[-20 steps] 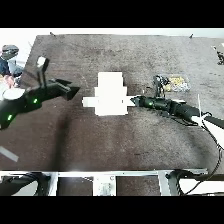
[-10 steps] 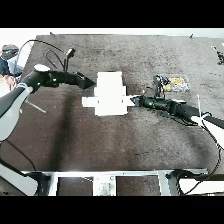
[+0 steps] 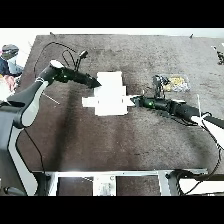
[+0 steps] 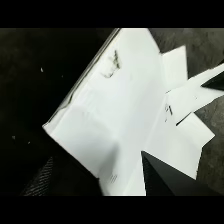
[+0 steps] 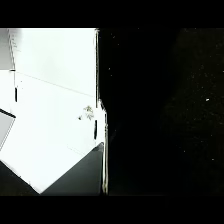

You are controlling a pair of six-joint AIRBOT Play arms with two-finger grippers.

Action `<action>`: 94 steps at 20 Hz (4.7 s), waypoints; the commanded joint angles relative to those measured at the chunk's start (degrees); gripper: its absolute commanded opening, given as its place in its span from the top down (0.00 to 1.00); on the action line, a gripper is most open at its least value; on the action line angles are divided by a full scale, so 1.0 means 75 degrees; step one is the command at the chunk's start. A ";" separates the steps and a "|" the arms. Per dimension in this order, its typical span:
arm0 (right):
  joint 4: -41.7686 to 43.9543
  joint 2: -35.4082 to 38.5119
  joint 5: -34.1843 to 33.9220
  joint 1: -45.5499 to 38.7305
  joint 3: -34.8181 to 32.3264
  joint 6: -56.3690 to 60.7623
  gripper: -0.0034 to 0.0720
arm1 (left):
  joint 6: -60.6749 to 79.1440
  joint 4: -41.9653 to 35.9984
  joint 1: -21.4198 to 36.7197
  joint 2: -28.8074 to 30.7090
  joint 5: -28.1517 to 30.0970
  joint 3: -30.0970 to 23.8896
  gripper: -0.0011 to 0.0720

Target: Fold the box and place the chain.

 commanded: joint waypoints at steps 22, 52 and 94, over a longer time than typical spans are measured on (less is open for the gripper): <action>-0.0172 -0.0003 -0.0032 0.0003 0.0003 -0.0017 0.94 | 0.0621 -0.0006 -0.0125 -0.0775 -0.1883 0.0516 0.68; -0.0635 0.0772 0.1003 -0.1883 0.0003 -0.0023 0.48 | 0.5534 0.0574 -0.0472 -0.0758 -0.0560 0.0510 0.97; -0.5488 -0.0207 -0.1606 0.1888 0.1227 -0.1923 0.08 | 0.5327 0.0440 -0.0472 -0.0781 -0.0650 0.0510 0.97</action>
